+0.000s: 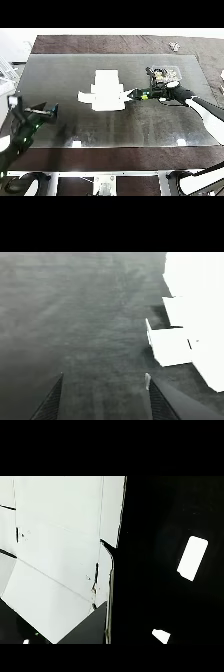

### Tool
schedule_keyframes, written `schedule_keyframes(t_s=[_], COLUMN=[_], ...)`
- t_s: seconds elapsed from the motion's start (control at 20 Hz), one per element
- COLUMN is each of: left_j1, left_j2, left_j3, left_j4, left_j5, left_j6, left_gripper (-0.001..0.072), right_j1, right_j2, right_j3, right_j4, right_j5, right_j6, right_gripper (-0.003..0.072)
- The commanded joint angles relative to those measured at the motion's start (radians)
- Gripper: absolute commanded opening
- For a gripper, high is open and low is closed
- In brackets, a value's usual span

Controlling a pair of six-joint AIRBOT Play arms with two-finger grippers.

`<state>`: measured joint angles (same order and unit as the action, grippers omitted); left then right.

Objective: Fold the box and place the chain.

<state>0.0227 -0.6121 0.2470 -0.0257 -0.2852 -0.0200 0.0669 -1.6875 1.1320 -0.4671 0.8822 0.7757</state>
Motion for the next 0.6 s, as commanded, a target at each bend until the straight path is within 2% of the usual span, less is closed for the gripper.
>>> schedule_keyframes(t_s=[0.0,0.1,0.2,0.3,0.4,0.55], left_j1=[0.000,0.000,0.000,0.000,-0.002,-0.002], left_j2=[-0.300,-0.462,-0.568,-0.600,-0.600,-0.656], left_j3=[0.201,0.322,0.403,0.431,0.458,0.564], left_j4=[0.002,0.001,-0.008,-0.015,-0.002,0.106], left_j5=[-0.095,-0.130,-0.131,-0.171,-0.218,-0.238], left_j6=[0.040,0.063,0.062,-0.013,0.017,-0.076], left_gripper=[0.0584,0.0585,0.0585,0.0587,0.0585,0.0584], right_j1=[0.000,0.000,0.000,0.000,0.000,0.000], right_j2=[-0.001,-0.001,-0.001,-0.001,0.000,0.000], right_j3=[0.004,0.004,0.005,0.005,0.005,0.006], right_j4=[-0.009,-0.008,-0.008,-0.008,-0.008,-0.008], right_j5=[0.006,0.005,0.005,0.005,0.005,0.005], right_j6=[0.000,0.003,0.003,0.003,0.003,0.004], right_gripper=[0.0001,0.0001,0.0001,0.0001,0.0001,0.0001])
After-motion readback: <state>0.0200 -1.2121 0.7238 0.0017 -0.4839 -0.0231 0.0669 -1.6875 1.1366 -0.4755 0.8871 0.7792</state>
